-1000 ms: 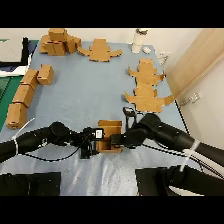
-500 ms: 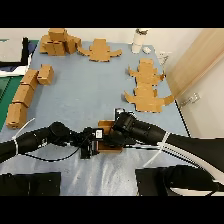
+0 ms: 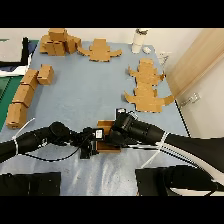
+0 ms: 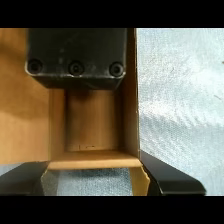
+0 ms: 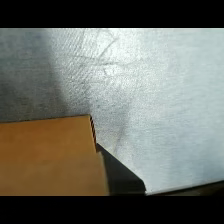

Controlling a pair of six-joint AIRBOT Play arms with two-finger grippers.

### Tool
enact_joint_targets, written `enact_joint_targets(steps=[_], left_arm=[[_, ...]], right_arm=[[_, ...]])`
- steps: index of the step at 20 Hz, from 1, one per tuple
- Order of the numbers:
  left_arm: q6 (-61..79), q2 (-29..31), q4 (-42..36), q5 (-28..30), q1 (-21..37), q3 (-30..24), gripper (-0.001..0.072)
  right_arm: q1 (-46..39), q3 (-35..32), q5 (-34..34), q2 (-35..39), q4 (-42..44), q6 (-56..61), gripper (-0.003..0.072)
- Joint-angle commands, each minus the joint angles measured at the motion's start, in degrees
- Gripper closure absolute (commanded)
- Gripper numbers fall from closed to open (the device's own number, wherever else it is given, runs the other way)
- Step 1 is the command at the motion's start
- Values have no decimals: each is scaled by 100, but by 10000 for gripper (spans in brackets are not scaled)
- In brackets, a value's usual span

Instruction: Fold the box.

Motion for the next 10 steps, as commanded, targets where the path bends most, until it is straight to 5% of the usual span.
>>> enact_joint_targets(steps=[1,2,3,10], left_arm=[[2,0,-7,-2,0,7,260],[0,0,-7,0,0,7,261],[2,0,-7,0,2,7,260],[0,0,-7,0,0,7,261]], right_arm=[[4,2,-2,20,-35,-153,588],[2,2,-7,57,-33,-155,354],[2,2,-31,122,-26,-201,228],[2,2,-243,1272,450,-295,223]])
